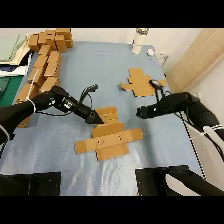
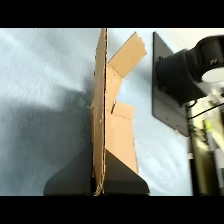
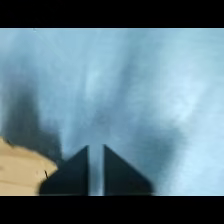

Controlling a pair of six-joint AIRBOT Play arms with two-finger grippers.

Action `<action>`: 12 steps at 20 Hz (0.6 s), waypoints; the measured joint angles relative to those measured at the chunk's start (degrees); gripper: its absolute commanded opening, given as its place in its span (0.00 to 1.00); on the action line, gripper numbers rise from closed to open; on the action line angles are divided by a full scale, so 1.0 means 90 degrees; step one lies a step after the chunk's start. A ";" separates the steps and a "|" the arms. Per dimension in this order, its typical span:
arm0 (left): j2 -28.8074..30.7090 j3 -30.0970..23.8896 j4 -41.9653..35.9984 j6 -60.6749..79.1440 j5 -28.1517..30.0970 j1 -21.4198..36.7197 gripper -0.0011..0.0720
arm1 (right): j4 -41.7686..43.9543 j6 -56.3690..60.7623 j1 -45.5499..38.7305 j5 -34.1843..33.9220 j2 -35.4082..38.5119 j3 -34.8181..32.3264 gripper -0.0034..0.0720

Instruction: Fold the box.

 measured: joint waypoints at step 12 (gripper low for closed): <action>0.1484 -0.0918 0.0525 0.1576 0.2562 -0.0957 0.03 | 0.0070 0.0753 0.0036 0.0340 -0.0262 0.0376 0.05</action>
